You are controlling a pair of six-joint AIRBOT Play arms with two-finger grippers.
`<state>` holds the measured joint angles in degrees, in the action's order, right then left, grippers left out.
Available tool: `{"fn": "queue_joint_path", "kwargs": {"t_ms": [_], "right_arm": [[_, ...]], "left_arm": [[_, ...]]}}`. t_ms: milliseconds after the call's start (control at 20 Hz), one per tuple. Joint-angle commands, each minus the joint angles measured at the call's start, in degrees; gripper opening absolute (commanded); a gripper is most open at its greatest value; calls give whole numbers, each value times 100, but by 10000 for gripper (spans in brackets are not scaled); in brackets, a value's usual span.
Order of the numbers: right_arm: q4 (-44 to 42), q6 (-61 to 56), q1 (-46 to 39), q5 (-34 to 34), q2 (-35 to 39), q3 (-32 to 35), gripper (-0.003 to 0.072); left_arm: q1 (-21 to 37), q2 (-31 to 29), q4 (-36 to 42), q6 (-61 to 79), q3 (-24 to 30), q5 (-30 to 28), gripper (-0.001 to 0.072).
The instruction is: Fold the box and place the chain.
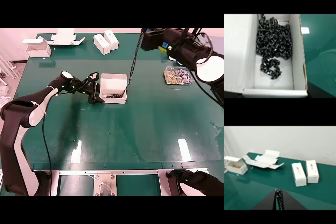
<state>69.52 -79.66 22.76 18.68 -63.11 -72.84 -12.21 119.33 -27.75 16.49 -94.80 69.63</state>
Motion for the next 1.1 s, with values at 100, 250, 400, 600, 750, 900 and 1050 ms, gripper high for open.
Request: {"fn": "queue_joint_path", "kwargs": {"t_ms": [100, 250, 400, 600, 750, 900, 1050], "right_arm": [[-317, -136, 181, 22, 9, 411, 6], [-463, -136, 201, 22, -35, 643, 6], [-638, -131, 249, 22, -254, 769, 6], [-748, -127, 302, 22, -809, 968, 6], [-743, -83, 358, 22, -1215, 1056, 6], [-769, -87, 374, 26, -1596, 1091, 6], [-804, -87, 450, 46, -1873, 1093, 6]], "left_arm": [[7, -4, -2, 2, -2, -2, 541], [7, -4, -4, 2, -2, -2, 541], [7, -4, -4, 4, -2, -4, 541], [7, -4, -2, 2, -2, -4, 541], [7, -4, -2, 2, -2, -4, 541], [7, -4, -2, 2, -2, -11, 541], [7, -4, -2, 4, -2, -13, 541]]}}
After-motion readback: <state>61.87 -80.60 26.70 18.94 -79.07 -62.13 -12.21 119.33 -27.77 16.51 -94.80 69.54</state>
